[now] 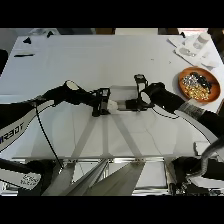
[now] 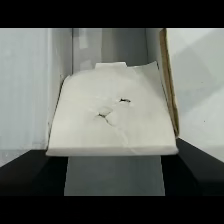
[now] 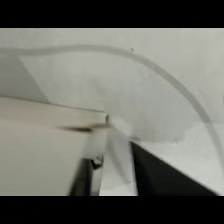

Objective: Fold the box and place the chain.

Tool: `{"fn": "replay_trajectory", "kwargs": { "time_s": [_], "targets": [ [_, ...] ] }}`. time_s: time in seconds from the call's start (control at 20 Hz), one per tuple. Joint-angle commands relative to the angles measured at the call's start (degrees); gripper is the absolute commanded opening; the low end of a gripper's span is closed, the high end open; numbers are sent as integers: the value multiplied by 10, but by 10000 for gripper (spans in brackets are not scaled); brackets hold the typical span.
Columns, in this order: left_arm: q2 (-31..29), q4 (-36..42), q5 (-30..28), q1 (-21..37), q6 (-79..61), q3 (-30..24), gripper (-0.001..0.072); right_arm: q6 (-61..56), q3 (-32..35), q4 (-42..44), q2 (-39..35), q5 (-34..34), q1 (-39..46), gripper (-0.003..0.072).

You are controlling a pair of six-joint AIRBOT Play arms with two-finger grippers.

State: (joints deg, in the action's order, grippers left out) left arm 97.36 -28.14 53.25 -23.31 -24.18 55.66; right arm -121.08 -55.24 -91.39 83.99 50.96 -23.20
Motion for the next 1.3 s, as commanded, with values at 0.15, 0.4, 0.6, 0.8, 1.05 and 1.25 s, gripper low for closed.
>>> {"fn": "replay_trajectory", "kwargs": {
  "time_s": [0.15,0.4,0.6,0.8,1.05,1.25],
  "targets": [
    [0,2,1,0,2,0,206,0,-1,1,-60,-2,0,435],
    [0,2,1,0,2,0,206,31,-1,-28,-187,45,27,435],
    [0,2,1,0,2,0,206,62,-1,-81,-280,80,119,435],
    [0,2,1,0,2,0,206,136,-1,-142,-294,75,259,435],
    [0,2,1,0,2,0,206,221,-1,-129,-216,20,425,466],
    [0,2,1,0,2,0,206,226,-1,-121,-126,-17,491,486]
  ]
}}
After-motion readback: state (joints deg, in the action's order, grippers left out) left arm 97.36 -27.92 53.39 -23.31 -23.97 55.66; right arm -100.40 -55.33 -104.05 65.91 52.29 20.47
